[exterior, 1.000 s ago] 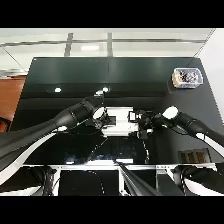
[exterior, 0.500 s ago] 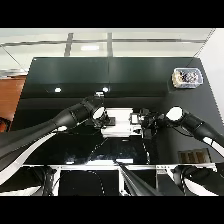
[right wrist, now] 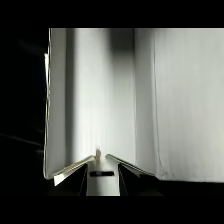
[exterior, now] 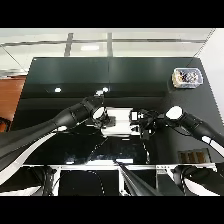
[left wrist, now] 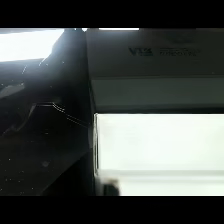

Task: Fold the box and place the chain.

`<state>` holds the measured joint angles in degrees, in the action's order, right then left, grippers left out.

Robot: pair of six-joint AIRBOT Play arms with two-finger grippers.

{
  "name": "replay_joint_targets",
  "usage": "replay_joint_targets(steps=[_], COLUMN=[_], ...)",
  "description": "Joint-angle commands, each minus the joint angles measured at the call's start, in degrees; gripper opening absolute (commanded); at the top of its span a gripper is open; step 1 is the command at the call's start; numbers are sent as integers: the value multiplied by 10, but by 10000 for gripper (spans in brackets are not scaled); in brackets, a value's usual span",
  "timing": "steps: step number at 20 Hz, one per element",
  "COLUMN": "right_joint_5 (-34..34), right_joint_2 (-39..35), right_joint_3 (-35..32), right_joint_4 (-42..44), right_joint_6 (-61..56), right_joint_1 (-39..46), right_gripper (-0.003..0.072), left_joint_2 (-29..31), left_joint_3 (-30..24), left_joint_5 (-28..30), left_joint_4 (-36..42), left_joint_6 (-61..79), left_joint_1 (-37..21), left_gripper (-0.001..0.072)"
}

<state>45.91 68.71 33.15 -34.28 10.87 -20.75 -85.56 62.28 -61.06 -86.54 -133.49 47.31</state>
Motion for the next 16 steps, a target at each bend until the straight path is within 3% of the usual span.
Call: replay_joint_targets(steps=[1,4,5,7,8,9,10,11,12,14,16], right_joint_5=[3,4,4,4,3,3,4,3,2,6,15], right_joint_2=[18,21,21,21,21,21,21,21,21,20,10], right_joint_3=[0,0,0,0,0,0,0,0,0,0,2], right_joint_4=[53,53,53,53,54,53,52,53,53,47,17], right_joint_6=[1,1,1,0,0,0,-2,-2,-2,-40,-180], right_joint_1=[-1,-1,-1,-1,-1,-1,0,0,0,1,11], right_gripper=[215,212,106,97,248,332,210,193,307,8,15], left_joint_2=[0,0,0,0,0,0,0,0,0,0,0], left_joint_3=[1,1,1,1,1,1,1,1,1,1,1], left_joint_5=[5,5,5,5,5,5,5,5,5,5,6], left_joint_4=[3,3,3,3,3,3,3,3,3,3,2], left_joint_6=[0,-1,-1,-1,-1,-1,-1,-1,-1,0,0], left_joint_1=[0,0,0,0,0,0,0,0,0,0,0], left_gripper=[27,27,27,27,27,27,27,27,27,27,27])
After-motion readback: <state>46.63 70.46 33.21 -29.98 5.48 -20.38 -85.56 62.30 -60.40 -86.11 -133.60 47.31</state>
